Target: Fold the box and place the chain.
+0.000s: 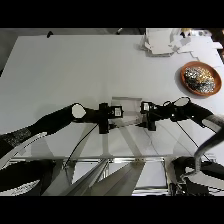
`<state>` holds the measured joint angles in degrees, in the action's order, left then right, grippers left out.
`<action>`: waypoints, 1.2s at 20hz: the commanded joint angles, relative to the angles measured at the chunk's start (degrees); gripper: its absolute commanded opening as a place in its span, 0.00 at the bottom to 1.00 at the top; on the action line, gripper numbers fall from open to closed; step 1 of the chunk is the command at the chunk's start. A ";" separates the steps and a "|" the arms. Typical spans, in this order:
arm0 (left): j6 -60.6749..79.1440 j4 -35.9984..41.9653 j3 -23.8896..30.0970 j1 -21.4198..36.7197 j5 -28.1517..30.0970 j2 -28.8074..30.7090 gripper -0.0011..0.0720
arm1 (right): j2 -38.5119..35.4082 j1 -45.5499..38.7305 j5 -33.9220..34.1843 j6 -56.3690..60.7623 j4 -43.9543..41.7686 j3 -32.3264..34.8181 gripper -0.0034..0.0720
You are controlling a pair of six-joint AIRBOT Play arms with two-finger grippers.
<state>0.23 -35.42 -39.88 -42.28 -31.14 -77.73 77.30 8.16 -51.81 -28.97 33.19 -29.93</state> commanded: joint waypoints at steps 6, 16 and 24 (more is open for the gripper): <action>-4.98 -3.39 -0.04 0.83 -1.20 2.54 0.02 | -0.02 -0.02 -0.02 0.00 0.00 0.00 0.58; -76.81 -35.15 0.00 17.27 -11.63 20.55 0.02 | -0.02 -0.02 -0.02 0.00 0.00 0.00 0.58; -82.27 -19.58 0.46 17.90 -18.67 6.21 0.02 | -0.02 -0.02 -0.02 0.00 0.00 0.00 0.58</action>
